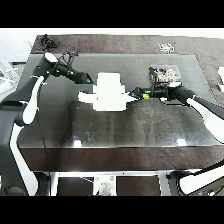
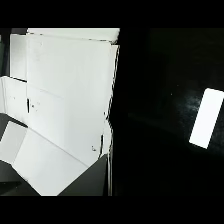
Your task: Fold the box and place the chain.
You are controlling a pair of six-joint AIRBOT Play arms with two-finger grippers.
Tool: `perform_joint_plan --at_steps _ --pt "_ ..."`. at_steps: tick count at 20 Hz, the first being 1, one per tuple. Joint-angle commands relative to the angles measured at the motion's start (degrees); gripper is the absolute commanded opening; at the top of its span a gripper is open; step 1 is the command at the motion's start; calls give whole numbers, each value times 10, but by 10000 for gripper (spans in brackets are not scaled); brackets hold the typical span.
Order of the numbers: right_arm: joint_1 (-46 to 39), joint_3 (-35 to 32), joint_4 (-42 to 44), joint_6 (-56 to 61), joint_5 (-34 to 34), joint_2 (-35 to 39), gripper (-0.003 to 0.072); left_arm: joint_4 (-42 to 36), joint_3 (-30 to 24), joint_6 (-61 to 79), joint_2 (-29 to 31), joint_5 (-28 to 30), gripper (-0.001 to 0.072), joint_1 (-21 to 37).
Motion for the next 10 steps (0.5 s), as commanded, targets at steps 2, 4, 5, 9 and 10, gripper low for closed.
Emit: perform_joint_plan --at_steps 2,4,5,9,10 --pt "0 0 -7 0 0 0 3 -19 5 0 -22 22 600 -18" --pt "0 0 -10 0 0 0 3 -34 5 15 -26 32 600 -21" --pt "0 0 -11 0 0 0 3 -37 5 15 -27 41 599 -21" --pt "0 0 -11 0 0 0 4 -51 5 15 -35 35 531 -21" --pt "0 0 -11 0 0 0 3 -51 5 15 -38 34 531 -21"
